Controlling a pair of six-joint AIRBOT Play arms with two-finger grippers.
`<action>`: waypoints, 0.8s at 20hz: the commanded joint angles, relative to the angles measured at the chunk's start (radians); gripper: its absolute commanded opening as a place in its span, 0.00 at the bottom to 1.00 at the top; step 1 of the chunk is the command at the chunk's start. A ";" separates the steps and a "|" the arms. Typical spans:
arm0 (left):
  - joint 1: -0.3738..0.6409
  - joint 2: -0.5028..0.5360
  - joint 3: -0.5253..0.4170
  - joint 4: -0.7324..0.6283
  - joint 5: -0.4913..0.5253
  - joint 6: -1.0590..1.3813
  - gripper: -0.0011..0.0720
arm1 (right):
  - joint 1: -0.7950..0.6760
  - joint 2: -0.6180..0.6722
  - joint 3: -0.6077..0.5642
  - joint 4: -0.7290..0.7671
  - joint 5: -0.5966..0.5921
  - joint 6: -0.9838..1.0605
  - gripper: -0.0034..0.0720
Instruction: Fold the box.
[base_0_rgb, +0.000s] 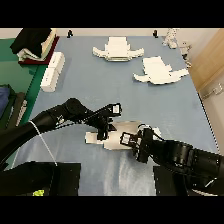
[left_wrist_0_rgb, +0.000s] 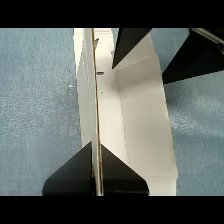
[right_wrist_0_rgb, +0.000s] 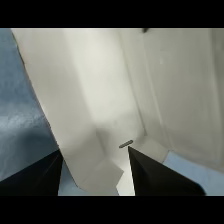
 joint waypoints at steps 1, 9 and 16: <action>0.000 0.000 0.000 0.000 0.000 0.000 0.04 | 0.003 0.016 0.045 -0.092 -0.032 0.271 0.82; 0.000 0.000 0.000 0.000 0.000 0.000 0.04 | 0.002 0.026 0.051 -0.097 -0.103 0.313 0.96; 0.000 0.000 0.000 0.000 0.000 0.000 0.04 | -0.103 0.026 0.050 0.003 -0.065 0.057 1.00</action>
